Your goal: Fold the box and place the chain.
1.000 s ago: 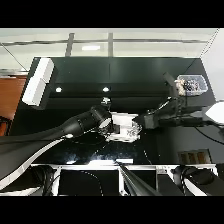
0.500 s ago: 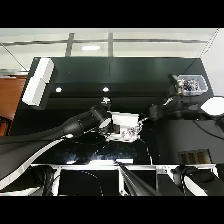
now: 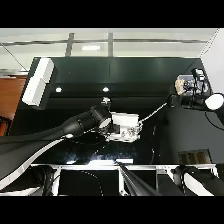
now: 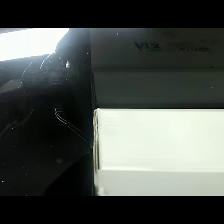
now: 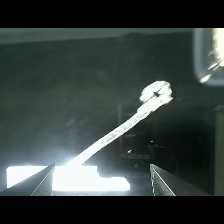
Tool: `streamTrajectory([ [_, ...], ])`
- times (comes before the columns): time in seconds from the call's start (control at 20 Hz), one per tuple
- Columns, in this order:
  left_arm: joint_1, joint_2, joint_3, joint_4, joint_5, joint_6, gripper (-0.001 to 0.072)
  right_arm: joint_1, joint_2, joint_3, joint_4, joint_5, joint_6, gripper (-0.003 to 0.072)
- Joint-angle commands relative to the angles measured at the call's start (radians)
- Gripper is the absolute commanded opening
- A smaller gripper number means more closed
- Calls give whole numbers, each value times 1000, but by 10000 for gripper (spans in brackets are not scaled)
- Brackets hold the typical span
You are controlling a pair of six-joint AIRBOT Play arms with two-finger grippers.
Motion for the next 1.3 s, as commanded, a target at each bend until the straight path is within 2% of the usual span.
streamTrajectory([
  [0.0,0,0,0,0,0,0,32,-9,-148,54,-93,-101,31,720],
  [0.15,0,0,0,0,0,0,33,-9,-240,116,-164,-116,31,720],
  [0.2,0,0,0,0,-1,0,33,-9,-262,132,-164,-114,32,681],
  [0.4,0,0,0,0,-2,0,32,1,-328,163,-169,-105,58,681],
  [0.85,0,0,0,0,-3,0,33,2,-362,172,-167,-80,61,680],
  [0.9,0,0,0,0,-3,0,32,2,-362,172,-167,-76,61,637],
  [0.95,0,0,0,0,-3,0,32,2,-362,172,-167,-66,61,503],
  [1.25,0,0,0,0,-4,0,32,3,-362,172,-168,-36,61,490],
])
